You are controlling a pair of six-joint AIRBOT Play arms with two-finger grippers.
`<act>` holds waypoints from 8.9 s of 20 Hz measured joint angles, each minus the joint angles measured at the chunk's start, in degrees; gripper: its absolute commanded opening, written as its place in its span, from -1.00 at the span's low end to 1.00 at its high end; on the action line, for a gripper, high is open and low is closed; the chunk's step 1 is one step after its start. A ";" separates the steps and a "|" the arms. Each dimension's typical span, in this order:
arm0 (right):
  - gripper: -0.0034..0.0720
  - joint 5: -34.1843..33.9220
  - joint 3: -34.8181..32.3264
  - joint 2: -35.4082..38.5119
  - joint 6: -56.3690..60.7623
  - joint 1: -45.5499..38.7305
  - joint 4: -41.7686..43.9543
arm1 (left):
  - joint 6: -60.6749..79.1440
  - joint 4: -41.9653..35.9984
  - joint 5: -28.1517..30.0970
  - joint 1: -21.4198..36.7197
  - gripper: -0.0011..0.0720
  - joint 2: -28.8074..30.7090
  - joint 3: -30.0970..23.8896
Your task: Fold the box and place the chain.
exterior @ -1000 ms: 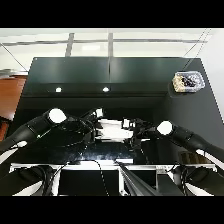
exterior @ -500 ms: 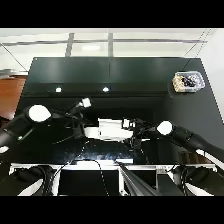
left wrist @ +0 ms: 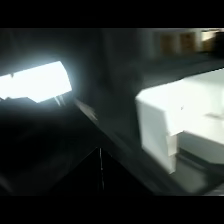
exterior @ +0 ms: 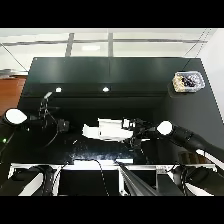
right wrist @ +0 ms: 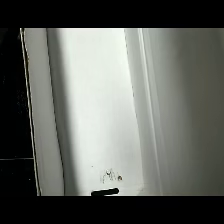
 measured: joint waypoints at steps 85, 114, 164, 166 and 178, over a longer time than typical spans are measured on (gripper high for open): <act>0.20 0.17 0.00 0.00 0.00 0.00 0.00 | -35.78 11.56 13.73 -38.56 0.71 -13.90 11.08; 0.20 1.49 0.00 0.02 0.02 0.00 -1.03 | -60.61 35.58 2.43 -51.93 0.28 -25.51 26.64; 0.20 1.44 0.00 0.02 0.02 0.00 -1.07 | -66.60 34.47 -1.01 -52.11 -0.04 -28.65 28.96; 0.20 1.46 -0.02 0.02 0.04 0.00 -1.07 | -66.62 34.47 -0.79 -52.11 -0.08 -28.65 28.96; 1.00 1.51 -0.02 0.02 0.20 0.00 -0.09 | -66.58 34.56 -0.28 -52.11 -0.89 -28.68 28.96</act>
